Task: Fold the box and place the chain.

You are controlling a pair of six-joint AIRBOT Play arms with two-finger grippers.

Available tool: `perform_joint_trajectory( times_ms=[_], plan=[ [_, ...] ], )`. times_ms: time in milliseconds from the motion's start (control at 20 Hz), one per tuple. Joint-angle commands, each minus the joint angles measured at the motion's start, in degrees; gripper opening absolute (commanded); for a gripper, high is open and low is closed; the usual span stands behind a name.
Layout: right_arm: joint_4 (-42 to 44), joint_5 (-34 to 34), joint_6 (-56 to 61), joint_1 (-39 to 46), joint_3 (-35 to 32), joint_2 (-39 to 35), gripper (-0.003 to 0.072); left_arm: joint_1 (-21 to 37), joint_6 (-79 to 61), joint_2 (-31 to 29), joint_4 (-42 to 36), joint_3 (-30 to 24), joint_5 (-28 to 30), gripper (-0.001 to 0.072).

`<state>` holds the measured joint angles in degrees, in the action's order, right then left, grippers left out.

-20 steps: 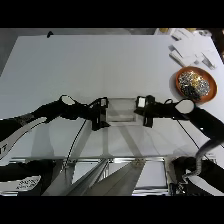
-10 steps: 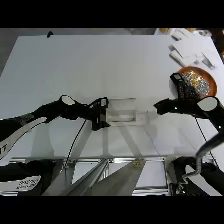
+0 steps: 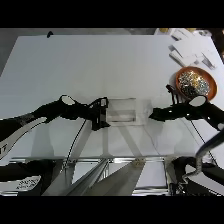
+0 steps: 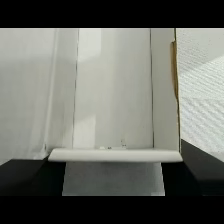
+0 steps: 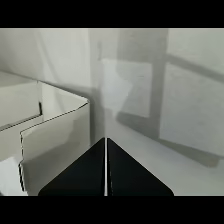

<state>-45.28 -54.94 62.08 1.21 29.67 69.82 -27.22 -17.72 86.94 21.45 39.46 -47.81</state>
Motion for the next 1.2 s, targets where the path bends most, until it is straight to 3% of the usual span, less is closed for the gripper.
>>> perform_joint_trajectory(
  times_ms=[0,300,400,650,700,850,950,1150],
  plan=[
    [5.53,-1.01,-2.45,-2.89,-0.04,3.89,0.0015,0.0,-0.02,0.02,0.02,-0.02,0.0,0.0107],
    [10.21,-2.84,-5.6,-3.82,-0.04,0.13,0.0027,0.0,-0.02,0.02,0.02,-0.02,0.0,0.0107],
    [11.06,-2.69,-5.29,-3.82,-0.04,-3.02,0.0195,0.0,-0.02,0.02,0.02,-0.02,0.0,0.0107],
    [15.17,-4.09,-5.4,-4.92,-0.04,-4.79,0.0206,0.0,-0.02,0.02,0.02,-0.02,0.02,0.0107],
    [15.17,-3.91,-5.38,-5.88,-0.04,-4.79,0.0239,0.0,-0.02,0.02,0.02,-0.02,0.0,0.0107],
    [15.08,-0.85,-4.76,-9.35,-0.04,-4.74,0.0264,0.0,-0.02,0.02,0.02,-0.02,0.0,0.0107],
    [13.27,1.68,-1.25,-11.1,0.0,-4.74,0.0368,0.0,-0.02,0.02,0.02,-0.02,0.0,0.0107],
    [2.71,5.07,9.64,-15.87,3.26,-4.72,0.0368,0.0,-0.02,0.02,0.02,-0.02,0.02,0.0107]
  ],
)
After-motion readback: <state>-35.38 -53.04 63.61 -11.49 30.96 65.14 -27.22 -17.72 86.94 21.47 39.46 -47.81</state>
